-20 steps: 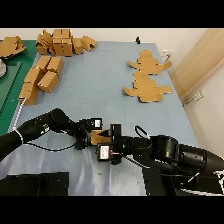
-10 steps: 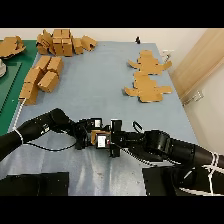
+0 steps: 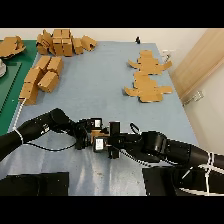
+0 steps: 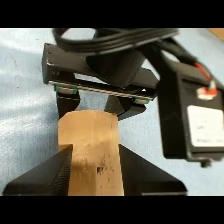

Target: Fold the box.

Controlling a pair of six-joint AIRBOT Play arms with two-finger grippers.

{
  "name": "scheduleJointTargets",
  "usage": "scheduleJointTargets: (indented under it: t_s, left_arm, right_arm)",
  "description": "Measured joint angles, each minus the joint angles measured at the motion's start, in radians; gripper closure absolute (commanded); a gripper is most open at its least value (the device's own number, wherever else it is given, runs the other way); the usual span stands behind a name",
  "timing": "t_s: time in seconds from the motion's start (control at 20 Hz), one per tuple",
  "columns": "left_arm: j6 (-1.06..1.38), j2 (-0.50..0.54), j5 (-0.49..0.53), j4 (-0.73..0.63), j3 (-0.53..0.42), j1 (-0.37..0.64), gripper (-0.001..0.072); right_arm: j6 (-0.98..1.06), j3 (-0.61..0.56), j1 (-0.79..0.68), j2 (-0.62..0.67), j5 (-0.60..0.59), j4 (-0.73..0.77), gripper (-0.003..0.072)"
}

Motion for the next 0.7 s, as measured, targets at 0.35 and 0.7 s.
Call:
scheduleJointTargets:
  t_s: [0.35,0.7]
  left_arm:
    - [0.000,0.000,0.000,0.000,0.000,0.000,0.0177]
    - [0.000,0.000,0.000,0.000,0.000,0.000,0.0177]
  right_arm:
    - [-0.047,0.000,0.000,-0.046,0.000,-0.008,0.0215]
    - [-0.110,0.000,0.000,-0.074,0.034,-0.040,0.0216]
